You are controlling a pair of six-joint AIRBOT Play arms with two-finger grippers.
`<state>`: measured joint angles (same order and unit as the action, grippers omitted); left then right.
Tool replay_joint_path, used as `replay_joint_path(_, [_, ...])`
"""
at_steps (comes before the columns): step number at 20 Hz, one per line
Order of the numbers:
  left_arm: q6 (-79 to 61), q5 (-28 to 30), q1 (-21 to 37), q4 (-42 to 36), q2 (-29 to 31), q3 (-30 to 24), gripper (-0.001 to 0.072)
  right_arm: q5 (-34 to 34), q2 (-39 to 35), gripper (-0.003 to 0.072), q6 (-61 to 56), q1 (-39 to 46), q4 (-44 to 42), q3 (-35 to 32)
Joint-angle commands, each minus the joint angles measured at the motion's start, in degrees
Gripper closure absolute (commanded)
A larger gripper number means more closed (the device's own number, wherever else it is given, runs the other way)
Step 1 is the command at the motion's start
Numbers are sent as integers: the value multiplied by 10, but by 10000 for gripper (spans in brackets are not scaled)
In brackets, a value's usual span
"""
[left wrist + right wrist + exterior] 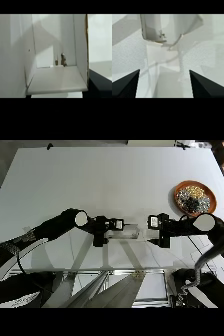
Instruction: Fold the box and place the chain.
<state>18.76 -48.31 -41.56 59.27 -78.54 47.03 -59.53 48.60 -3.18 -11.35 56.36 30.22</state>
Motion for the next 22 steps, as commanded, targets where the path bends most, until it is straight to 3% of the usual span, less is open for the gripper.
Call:
replay_joint_path(1, [42, -46, 0, 45, 8, 0, 558, -10, -17, 14, 0, 0, -2, 0])
replay_joint_path(5, [49, -51, 0, 45, 7, 0, 554, -22, -17, 16, 2, 0, -56, 0])
replay_joint_path(7, [51, -42, 0, 42, 3, 0, 492, -22, -16, 17, 2, 0, -61, 0])
replay_joint_path(12, [60, -7, 0, 42, -25, 0, 496, -22, -11, 34, 0, 0, -61, 0])
replay_joint_path(18, [59, -6, 0, 47, -28, 0, 499, -22, 9, 38, 0, 0, -61, 0])
replay_joint_path(20, [59, -7, 0, 46, -28, 0, 499, -23, 22, 173, 0, 0, -60, 0])
replay_joint_path(22, [59, -8, 0, 46, -28, 0, 499, -22, 39, 248, 3, 0, -60, 0])
